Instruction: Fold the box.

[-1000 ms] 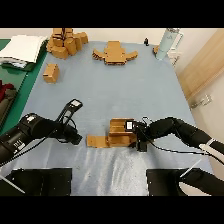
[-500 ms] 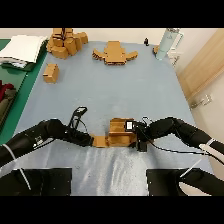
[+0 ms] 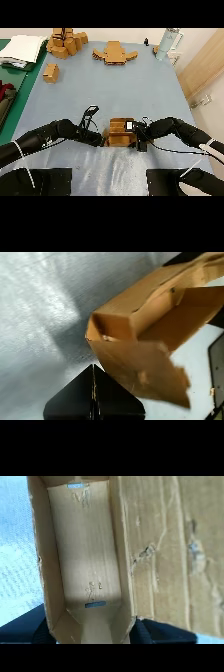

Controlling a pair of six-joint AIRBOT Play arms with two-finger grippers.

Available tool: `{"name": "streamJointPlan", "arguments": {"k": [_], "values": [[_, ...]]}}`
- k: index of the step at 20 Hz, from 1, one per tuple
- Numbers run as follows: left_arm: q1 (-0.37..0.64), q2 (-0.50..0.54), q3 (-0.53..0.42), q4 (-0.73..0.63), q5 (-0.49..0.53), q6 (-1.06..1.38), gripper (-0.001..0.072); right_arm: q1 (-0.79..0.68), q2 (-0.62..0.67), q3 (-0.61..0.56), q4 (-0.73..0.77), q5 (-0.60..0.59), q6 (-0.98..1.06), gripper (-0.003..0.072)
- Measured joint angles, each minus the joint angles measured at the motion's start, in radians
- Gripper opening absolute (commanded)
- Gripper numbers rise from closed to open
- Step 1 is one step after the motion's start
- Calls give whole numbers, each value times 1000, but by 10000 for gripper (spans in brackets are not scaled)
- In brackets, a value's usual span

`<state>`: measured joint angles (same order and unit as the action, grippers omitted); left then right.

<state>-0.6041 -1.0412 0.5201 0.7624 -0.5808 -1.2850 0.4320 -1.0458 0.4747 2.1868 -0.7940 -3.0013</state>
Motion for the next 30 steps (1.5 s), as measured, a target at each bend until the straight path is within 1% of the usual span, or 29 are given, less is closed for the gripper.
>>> {"name": "streamJointPlan", "arguments": {"k": [3, 4, 5, 10, 14, 15, 16, 17, 25, 30], "values": [[-16, -1, 37, -3, -11, -33, 16, 0, 0, 0, 0, 0, 0, 569], [-15, -2, 48, -3, -15, -48, 110, 0, 0, 0, 0, 0, 0, 568], [-10, -2, 60, 4, -24, -68, 266, 0, 0, 0, 0, 0, 0, 568], [40, -3, 98, 67, -101, -179, 263, 0, 0, 0, 0, 0, 0, 569], [55, -3, 109, 70, -146, -216, 265, 0, 0, 0, 0, 0, 0, 568], [55, -3, 110, 58, -151, -215, 329, 0, 0, 0, 0, 0, 0, 568], [55, -3, 111, 42, -157, -204, 584, 0, 0, 0, 0, 0, 0, 569], [53, -3, 112, 23, -163, -191, 611, 0, 0, 0, 0, 0, 0, 569], [49, -6, 113, -39, -190, -146, 611, 0, 0, 0, 0, 0, 0, 568], [49, -8, 113, -51, -112, -142, 612, 0, 0, 0, 0, 0, 0, 568]]}}
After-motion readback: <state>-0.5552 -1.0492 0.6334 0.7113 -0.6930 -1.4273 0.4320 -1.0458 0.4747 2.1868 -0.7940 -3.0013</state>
